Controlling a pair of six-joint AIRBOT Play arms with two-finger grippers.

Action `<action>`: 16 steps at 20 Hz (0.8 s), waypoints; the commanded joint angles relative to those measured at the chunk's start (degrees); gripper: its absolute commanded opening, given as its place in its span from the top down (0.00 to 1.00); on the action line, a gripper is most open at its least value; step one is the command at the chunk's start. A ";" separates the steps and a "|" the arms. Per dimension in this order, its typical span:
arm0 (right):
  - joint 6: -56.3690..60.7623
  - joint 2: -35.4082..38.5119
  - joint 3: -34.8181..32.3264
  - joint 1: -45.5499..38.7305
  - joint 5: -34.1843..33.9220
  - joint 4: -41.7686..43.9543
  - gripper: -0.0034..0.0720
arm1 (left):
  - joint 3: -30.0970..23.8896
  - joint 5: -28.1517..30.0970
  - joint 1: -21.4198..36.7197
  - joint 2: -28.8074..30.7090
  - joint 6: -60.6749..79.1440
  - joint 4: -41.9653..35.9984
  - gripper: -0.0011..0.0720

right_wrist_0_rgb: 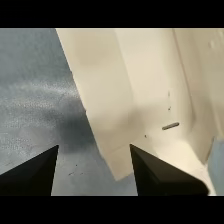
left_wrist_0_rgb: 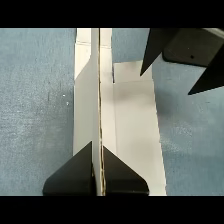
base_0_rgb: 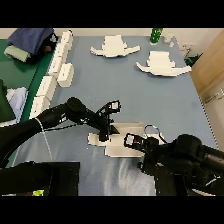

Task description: Fold the box.

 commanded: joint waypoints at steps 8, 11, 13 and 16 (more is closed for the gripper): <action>8.59 -6.78 0.39 2.71 9.64 -17.53 0.09 | -0.02 0.02 0.00 -0.02 0.02 0.00 0.97; 10.14 -4.00 2.43 2.73 7.63 -16.46 0.09 | -0.02 0.02 0.00 -0.02 0.02 0.00 0.97; 13.70 -2.10 2.99 2.69 6.21 -16.74 0.09 | -0.02 0.02 0.00 -0.02 0.02 0.00 0.97; 23.56 -1.57 3.02 2.67 3.65 -17.70 0.09 | -0.02 0.02 0.00 -0.02 0.02 0.00 0.97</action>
